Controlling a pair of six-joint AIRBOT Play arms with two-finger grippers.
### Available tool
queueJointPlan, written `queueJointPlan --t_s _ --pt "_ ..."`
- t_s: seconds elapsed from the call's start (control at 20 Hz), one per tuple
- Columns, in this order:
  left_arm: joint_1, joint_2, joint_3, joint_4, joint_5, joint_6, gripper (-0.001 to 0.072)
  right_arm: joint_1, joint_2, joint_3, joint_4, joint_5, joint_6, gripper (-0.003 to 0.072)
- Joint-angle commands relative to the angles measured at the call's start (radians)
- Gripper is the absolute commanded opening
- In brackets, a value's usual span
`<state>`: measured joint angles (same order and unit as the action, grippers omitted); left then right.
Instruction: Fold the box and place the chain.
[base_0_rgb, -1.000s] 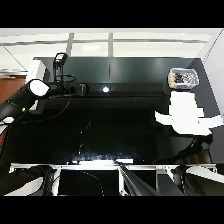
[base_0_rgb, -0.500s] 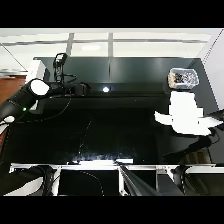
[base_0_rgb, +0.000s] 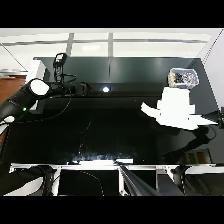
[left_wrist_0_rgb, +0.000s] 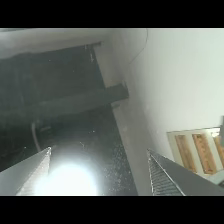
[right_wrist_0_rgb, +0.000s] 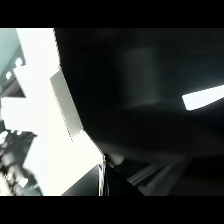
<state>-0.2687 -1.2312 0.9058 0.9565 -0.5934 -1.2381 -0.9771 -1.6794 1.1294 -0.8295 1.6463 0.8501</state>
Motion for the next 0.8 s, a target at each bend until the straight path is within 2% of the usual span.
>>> queueJointPlan --t_s 0.0,0.15,0.4,0.55,0.65,0.75 --pt "0.000 -0.001 0.001 0.000 -0.026 0.000 0.0699 0.090 0.062 -0.054 0.088 0.042 -0.045 0.0048" --pt "0.000 -0.001 0.001 0.000 -0.043 0.004 0.0699 0.244 0.184 -0.199 0.182 -0.074 -0.100 0.0048" --pt "0.000 -0.001 -0.001 0.008 -0.123 0.003 0.0699 0.547 0.475 -0.449 0.196 -0.339 -0.140 0.0048" --pt "0.001 -0.002 -0.025 -0.003 -0.126 -0.029 0.0700 0.711 0.657 -0.603 0.239 -0.454 -0.204 0.0048" --pt "0.006 -0.018 -0.029 -0.080 -0.208 -0.010 0.0700 0.813 0.748 -0.685 0.254 -0.552 -0.204 0.0048" --pt "0.018 -0.069 -0.035 -0.219 -0.325 0.118 0.0700 0.899 0.773 -0.724 0.280 -0.596 -0.204 0.0048"
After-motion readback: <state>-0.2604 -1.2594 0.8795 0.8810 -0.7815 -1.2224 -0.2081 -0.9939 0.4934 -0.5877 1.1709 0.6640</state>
